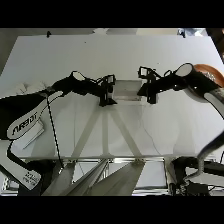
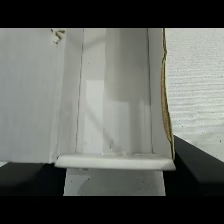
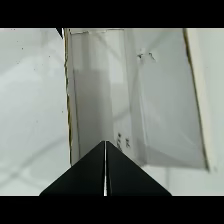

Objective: Fold the box and place the chain.

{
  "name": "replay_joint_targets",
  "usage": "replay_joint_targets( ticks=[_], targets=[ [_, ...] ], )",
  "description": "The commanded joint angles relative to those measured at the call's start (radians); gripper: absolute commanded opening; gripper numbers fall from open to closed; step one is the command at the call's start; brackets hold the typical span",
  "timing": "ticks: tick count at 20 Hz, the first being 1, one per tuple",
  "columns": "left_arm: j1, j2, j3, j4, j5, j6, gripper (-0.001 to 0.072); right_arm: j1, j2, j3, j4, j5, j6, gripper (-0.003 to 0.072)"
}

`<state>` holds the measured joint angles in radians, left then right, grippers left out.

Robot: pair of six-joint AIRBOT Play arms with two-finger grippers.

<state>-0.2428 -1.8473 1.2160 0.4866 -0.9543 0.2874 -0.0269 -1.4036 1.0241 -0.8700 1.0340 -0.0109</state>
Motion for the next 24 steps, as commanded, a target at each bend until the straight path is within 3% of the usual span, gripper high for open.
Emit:
replay_joint_targets(
  ticks=[1,4,7,13,24],
  targets=[
    [0.0,0.0,0.001,0.0,0.0,0.0,0.0284,0.0,0.135,0.0,-0.204,-0.004,0.193,0.0011],
    [0.0,0.0,0.001,0.0,0.0,0.0,0.0284,-0.022,0.189,0.0,-0.421,-0.013,0.579,0.0011],
    [0.0,0.0,0.001,0.0,0.0,0.0,0.0284,-0.135,0.159,-0.011,-0.444,0.015,0.819,0.0011],
    [0.0,0.0,0.001,0.0,0.0,0.0,0.0284,-0.277,-0.008,-0.025,-0.283,0.121,0.89,0.001],
    [0.0,0.0,0.001,0.0,0.0,0.0,0.0284,-0.271,-0.19,-0.025,0.022,0.04,0.84,0.001]
  ],
)
